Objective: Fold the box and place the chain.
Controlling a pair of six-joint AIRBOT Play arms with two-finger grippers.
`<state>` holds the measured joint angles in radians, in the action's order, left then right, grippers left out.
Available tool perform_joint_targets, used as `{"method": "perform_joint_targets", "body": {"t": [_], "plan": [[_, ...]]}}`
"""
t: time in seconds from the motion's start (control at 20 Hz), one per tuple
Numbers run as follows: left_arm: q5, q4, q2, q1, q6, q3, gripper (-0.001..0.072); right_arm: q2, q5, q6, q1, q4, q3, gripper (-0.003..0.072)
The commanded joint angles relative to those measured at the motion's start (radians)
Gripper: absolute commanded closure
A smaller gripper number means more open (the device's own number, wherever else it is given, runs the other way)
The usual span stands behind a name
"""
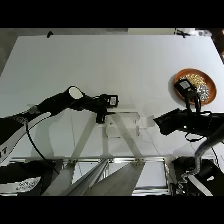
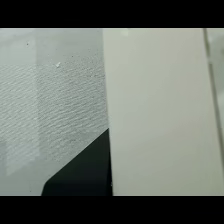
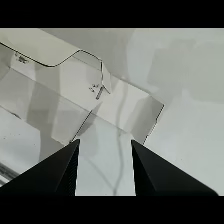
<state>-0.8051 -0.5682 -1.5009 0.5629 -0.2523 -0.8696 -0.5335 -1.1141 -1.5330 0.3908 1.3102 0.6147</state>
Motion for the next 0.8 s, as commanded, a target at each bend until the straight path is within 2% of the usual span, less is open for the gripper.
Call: {"method": "perform_joint_targets", "body": {"t": [0.0, 0.55, 0.75], "plan": [[0.001, 0.014, 0.001, 0.001, -0.002, -0.001, 0.0703, -0.001, -0.001, 0.000, 0.000, 0.003, 0.000, 0.0327], [-0.003, 0.011, -0.030, 0.001, 0.010, -0.001, 0.0698, -0.001, -0.001, 0.001, 0.000, 0.003, 0.000, 0.0327], [-0.003, 0.011, -0.030, 0.001, 0.010, -0.001, 0.0698, -0.001, -0.036, 0.069, 0.000, -0.008, 0.000, 0.0309]]}}
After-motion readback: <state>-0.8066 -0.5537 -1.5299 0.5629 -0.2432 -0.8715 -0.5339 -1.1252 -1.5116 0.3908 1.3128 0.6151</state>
